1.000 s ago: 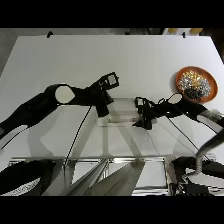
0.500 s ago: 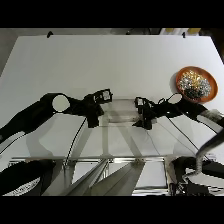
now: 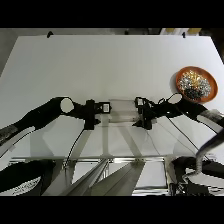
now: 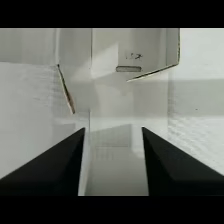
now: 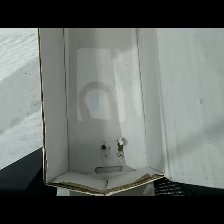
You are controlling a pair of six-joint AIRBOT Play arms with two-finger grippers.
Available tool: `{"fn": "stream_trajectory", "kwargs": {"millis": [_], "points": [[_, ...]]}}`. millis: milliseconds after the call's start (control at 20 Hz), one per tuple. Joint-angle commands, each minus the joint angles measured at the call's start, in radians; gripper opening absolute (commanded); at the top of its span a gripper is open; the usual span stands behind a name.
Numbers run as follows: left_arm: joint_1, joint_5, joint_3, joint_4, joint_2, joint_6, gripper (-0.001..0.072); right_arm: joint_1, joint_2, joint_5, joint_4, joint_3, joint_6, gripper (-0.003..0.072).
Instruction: Fold the box and place the chain.
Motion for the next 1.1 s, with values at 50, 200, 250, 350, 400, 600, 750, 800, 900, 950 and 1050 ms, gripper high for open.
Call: {"fn": "stream_trajectory", "kwargs": {"millis": [50, 200, 250, 350, 400, 600, 750, 800, 900, 950, 1050], "points": [[0.003, 0.074, -0.002, -0.065, -0.029, 0.138, 0.0463, 0.001, 0.0, 0.0, 0.0, 0.001, 0.0, 0.0399], [0.003, 0.082, -0.002, -0.106, -0.029, 0.2, 0.046, 0.001, 0.0, 0.0, 0.0, 0.001, 0.0, 0.0399], [0.003, 0.082, -0.002, -0.115, -0.029, 0.206, 0.0458, 0.001, 0.0, 0.0, 0.0, 0.001, 0.0, 0.0399], [0.002, 0.073, -0.002, -0.125, -0.029, 0.206, 0.045, 0.001, 0.0, 0.0, 0.0, 0.001, 0.0, 0.0399], [0.0, 0.062, -0.002, -0.125, -0.029, 0.206, 0.0449, 0.001, 0.0, 0.0, 0.0, 0.001, 0.0, 0.0399], [-0.002, 0.014, -0.002, -0.132, -0.029, 0.206, 0.033, 0.001, 0.0, 0.0, 0.0, 0.001, 0.0, 0.0399], [-0.01, 0.016, -0.002, -0.181, -0.03, 0.23, 0.0261, 0.001, 0.0, 0.0, 0.0, 0.001, 0.0, 0.0399], [-0.013, 0.021, -0.002, -0.199, -0.03, 0.238, 0.0261, 0.001, 0.0, 0.0, 0.0, 0.001, 0.0, 0.0399], [-0.017, 0.026, -0.002, -0.219, -0.031, 0.237, 0.0261, 0.001, 0.0, 0.0, 0.0, 0.001, 0.0, 0.0399], [-0.019, 0.026, -0.002, -0.219, -0.033, 0.237, 0.0261, 0.001, 0.0, 0.0, 0.0, 0.001, 0.0, 0.0399], [-0.019, 0.026, -0.002, -0.227, -0.044, 0.237, 0.0261, 0.001, 0.0, 0.0, 0.0, 0.001, 0.0, 0.0399]]}}
